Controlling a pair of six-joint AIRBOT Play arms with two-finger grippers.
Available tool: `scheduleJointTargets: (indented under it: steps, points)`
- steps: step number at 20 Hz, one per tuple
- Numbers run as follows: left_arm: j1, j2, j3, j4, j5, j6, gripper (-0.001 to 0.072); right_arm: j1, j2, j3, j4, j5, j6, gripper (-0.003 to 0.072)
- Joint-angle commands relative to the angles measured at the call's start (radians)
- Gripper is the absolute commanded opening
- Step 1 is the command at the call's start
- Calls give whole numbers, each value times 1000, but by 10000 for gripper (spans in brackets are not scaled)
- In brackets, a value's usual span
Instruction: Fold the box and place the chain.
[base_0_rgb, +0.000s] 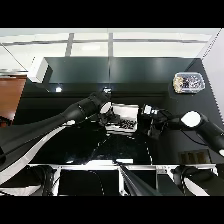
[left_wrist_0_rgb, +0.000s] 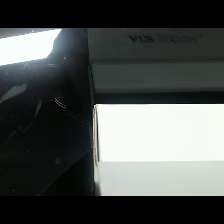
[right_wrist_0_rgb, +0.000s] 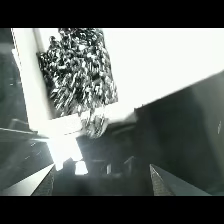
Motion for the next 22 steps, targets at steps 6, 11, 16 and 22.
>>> scheduleJointTargets:
  steps: [6,11,16,22]
  points:
    - [0,0,0,0,0,0,29,17,-207,24,115,-37,-301,519]
    - [0,0,0,0,0,0,29,17,-211,24,129,-53,-316,495]
    - [0,0,0,0,0,0,29,89,-211,24,136,-173,-316,485]
    - [0,0,0,0,0,0,29,88,-211,24,117,-159,-291,480]
